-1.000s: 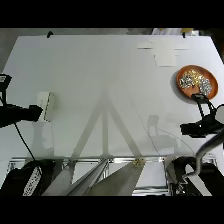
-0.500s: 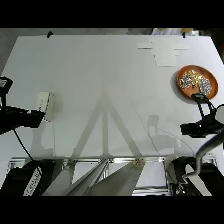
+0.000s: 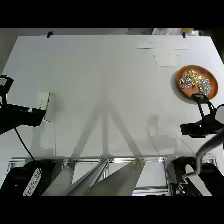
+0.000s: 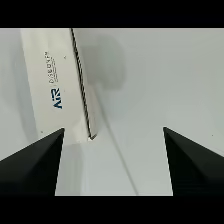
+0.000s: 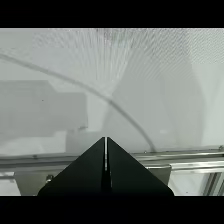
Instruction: Fold the box and place the chain.
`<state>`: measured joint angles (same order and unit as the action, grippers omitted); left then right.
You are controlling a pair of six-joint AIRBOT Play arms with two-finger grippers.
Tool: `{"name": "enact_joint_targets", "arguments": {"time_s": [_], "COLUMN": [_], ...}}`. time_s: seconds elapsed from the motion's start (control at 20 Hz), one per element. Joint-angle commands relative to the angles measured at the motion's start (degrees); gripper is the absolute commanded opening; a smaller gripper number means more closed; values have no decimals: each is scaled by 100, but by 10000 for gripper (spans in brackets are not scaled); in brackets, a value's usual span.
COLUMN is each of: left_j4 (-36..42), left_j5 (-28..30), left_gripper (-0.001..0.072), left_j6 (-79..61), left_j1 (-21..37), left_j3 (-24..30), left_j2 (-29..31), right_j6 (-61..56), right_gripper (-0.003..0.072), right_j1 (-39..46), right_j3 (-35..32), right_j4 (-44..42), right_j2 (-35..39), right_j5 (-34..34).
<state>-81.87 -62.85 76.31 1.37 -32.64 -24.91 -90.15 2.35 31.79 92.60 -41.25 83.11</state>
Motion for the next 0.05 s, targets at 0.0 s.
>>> {"name": "enact_joint_targets", "arguments": {"time_s": [0.0], "left_j4": [-4], "left_j5": [48], "left_gripper": [688], "left_j6": [24], "left_j1": [-4], "left_j3": [2], "left_j2": [4], "right_j6": [-2], "right_gripper": [20], "right_j1": [2], "right_j3": [0], "right_j4": [0], "right_j2": [4], "right_j5": [0]}}
